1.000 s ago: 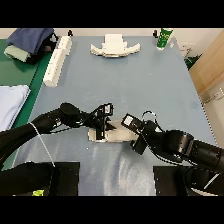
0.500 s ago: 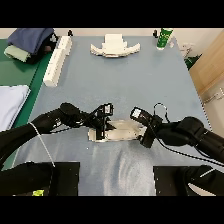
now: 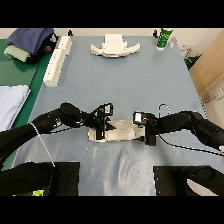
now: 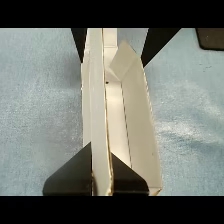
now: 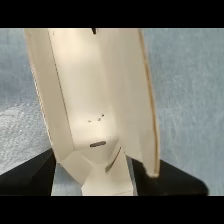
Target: Fold the box.
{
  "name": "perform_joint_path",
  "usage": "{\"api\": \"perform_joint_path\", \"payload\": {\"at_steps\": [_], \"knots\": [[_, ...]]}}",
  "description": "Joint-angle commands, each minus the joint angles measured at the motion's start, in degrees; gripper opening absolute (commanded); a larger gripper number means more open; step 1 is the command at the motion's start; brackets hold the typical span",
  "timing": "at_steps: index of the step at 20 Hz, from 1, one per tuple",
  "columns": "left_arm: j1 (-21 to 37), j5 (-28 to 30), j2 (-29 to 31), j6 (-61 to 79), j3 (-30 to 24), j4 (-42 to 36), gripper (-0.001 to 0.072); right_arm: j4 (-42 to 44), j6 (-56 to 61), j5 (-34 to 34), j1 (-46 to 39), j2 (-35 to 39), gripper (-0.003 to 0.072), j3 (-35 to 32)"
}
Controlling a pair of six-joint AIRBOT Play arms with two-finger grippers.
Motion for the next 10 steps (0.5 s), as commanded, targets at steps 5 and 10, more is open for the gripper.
{"api": "perform_joint_path", "payload": {"at_steps": [5,10], "knots": [[0.02,0.02,-0.02,0.02,-0.02,0.0,0.0017,3.28,-4.57,3.21,-0.13,-4.98,0.0716,0.46],[0.02,0.02,-0.02,0.02,-0.02,0.0,0.0017,4.39,-4.57,-2.03,-0.13,-5.73,0.0716,0.44]]}}
